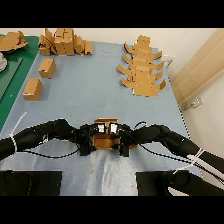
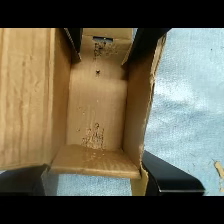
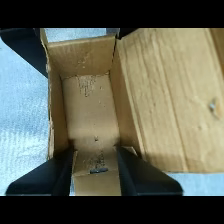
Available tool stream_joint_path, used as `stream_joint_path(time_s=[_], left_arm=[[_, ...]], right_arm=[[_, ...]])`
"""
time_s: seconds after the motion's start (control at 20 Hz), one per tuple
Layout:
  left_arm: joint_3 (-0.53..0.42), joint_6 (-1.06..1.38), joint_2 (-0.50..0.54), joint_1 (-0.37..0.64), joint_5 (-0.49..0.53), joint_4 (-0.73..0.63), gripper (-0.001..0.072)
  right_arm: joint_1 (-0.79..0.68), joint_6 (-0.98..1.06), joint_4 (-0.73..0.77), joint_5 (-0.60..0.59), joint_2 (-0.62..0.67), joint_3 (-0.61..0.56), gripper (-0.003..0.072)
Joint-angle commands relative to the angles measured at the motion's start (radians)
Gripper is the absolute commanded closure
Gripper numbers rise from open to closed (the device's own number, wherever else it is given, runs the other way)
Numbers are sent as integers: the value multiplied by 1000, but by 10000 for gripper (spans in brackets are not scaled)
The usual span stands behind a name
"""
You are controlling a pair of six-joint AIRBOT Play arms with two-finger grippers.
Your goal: Fold the box.
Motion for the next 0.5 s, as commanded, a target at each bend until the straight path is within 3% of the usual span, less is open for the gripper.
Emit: stream_joint_path(time_s=[0.0,0.1,0.2,0.25,0.3,0.45], left_arm=[[0,0,1,1,0,0,258],[0,0,1,1,0,0,258],[0,0,1,1,0,0,258],[0,0,1,1,0,0,258],[0,0,1,1,0,0,258],[0,-1,1,1,0,0,258]], right_arm=[[1,0,-5,0,-1,0,223],[1,1,-14,0,-1,0,229],[0,61,-80,0,6,2,450],[-3,219,-174,-4,19,9,586],[-3,441,-307,-23,40,24,664],[-3,953,-673,-171,143,67,683]])
